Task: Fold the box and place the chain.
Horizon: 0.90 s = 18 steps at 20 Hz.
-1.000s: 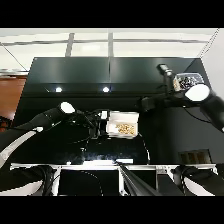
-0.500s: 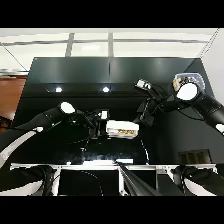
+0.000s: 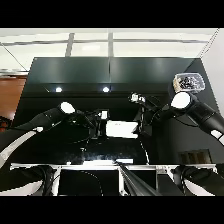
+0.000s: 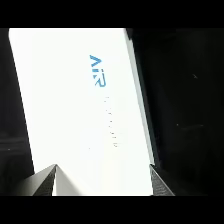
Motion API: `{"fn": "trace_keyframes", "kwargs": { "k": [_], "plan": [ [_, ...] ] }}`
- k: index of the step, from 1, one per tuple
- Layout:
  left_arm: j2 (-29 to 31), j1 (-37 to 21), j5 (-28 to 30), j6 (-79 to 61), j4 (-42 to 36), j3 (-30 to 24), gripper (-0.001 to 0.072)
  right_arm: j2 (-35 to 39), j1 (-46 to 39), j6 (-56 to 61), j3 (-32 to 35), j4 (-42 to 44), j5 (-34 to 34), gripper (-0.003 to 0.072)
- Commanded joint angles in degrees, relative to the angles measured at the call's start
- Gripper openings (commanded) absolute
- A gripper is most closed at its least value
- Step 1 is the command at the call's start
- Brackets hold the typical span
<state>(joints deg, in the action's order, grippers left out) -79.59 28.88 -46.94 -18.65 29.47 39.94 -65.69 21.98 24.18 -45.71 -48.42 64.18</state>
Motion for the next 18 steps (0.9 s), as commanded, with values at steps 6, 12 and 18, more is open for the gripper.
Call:
{"fn": "trace_keyframes", "kwargs": {
  "k": [6,12,18],
  "plan": [
    [-0.04,0.07,0.00,-0.02,0.02,0.02,0.0484,0.04,0.66,-0.70,0.26,0.17,-0.81,0.0621],
    [-0.04,0.07,0.00,-0.02,0.02,0.02,0.0484,0.04,0.66,-0.63,0.26,1.05,-0.09,0.0246],
    [-0.04,0.07,0.00,-0.02,0.02,0.02,0.0484,0.04,0.66,-0.61,0.26,1.44,-0.02,0.0245]
  ]
}}
